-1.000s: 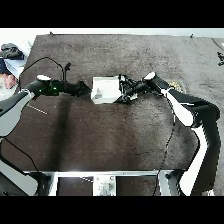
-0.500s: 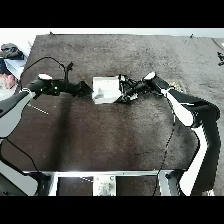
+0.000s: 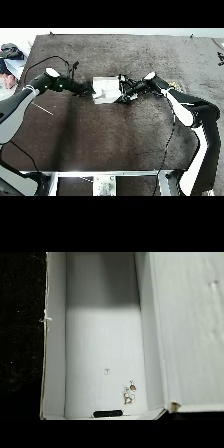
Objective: Fold the box and place the chain.
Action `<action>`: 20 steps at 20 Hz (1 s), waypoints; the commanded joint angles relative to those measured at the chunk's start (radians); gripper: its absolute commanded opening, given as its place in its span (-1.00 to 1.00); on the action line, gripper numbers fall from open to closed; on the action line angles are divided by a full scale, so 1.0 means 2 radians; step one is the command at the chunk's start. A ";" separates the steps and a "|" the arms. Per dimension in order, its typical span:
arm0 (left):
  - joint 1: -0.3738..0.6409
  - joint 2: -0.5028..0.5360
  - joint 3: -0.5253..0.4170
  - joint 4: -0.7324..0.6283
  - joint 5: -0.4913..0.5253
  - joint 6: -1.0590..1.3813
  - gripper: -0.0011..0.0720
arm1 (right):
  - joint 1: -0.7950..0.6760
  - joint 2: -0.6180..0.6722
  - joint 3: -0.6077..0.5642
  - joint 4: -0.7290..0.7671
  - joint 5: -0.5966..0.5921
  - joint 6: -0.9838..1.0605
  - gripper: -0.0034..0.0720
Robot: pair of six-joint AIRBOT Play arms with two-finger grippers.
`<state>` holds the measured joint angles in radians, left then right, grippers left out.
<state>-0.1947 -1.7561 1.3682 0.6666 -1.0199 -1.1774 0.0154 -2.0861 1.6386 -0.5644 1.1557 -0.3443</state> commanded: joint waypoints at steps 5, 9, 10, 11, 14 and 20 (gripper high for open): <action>-0.018 0.001 0.005 0.035 0.030 -0.042 -0.16 | 0.000 0.000 0.000 0.000 0.000 0.000 0.08; -0.027 0.001 0.022 0.081 0.030 -0.096 -0.13 | 0.000 0.000 0.000 0.000 0.000 0.000 0.08; -0.032 0.001 0.026 0.097 0.031 -0.117 -0.13 | 0.000 0.000 0.000 0.000 0.000 0.000 0.08; -0.038 0.001 0.029 0.115 0.033 -0.137 -0.11 | 0.000 0.000 0.000 0.000 0.000 0.000 0.08; -0.054 0.000 0.039 0.151 0.044 -0.175 -0.11 | 0.000 0.000 0.000 0.000 0.000 0.000 0.07; -0.074 -0.004 0.047 0.192 0.056 -0.241 -0.11 | 0.000 0.000 0.000 0.000 0.000 0.000 0.08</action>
